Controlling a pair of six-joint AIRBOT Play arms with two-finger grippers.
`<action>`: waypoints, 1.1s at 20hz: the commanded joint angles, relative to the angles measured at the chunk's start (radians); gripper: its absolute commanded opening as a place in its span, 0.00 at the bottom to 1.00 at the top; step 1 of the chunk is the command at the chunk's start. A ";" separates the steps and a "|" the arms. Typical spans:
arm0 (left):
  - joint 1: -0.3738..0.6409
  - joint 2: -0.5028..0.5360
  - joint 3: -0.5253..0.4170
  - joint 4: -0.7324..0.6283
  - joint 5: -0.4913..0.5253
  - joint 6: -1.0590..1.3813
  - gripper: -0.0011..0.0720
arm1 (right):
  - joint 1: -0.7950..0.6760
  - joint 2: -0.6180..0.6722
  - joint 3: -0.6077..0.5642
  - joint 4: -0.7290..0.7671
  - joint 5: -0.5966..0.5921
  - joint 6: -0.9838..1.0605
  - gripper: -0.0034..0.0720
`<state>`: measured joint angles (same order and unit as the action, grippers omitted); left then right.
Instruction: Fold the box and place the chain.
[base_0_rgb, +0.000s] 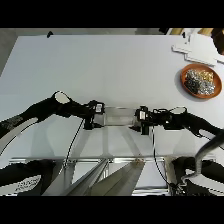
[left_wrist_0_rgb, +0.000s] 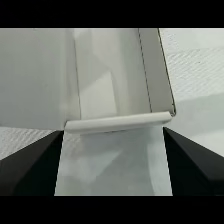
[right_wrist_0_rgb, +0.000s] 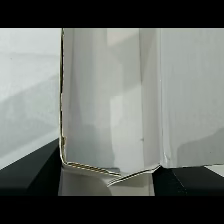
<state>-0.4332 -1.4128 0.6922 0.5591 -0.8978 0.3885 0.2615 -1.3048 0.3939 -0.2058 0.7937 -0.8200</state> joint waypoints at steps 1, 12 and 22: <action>-0.014 -0.023 -0.002 -0.030 0.017 -0.004 0.98 | 0.000 0.000 0.001 0.000 0.000 0.000 0.59; -0.038 -0.070 -0.002 -0.104 0.026 0.012 0.95 | 0.000 0.000 0.001 0.000 0.000 0.000 0.59; -0.047 -0.093 -0.002 -0.043 0.004 0.003 0.22 | 0.000 0.000 0.001 0.000 0.000 0.000 0.59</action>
<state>-0.4770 -1.4990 0.6907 0.4767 -0.8814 0.3973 0.2611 -1.3048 0.3939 -0.2062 0.7937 -0.8185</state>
